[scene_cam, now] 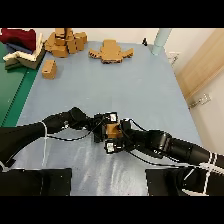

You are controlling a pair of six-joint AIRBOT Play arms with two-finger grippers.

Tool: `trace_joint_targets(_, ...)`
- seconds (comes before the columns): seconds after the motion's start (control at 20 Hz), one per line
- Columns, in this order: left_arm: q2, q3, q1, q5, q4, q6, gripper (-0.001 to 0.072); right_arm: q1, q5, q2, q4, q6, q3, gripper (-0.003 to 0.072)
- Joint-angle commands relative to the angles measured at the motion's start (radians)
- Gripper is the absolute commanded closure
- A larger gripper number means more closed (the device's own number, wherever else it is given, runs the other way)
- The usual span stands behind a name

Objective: Fold the box.

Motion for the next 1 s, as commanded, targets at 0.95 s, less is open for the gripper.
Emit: trace_joint_targets(0.95,0.0,0.0,0.0,0.0,0.0,0.0,0.0385,0.015,0.001,0.045,0.045,0.011,0.0,0.0084)
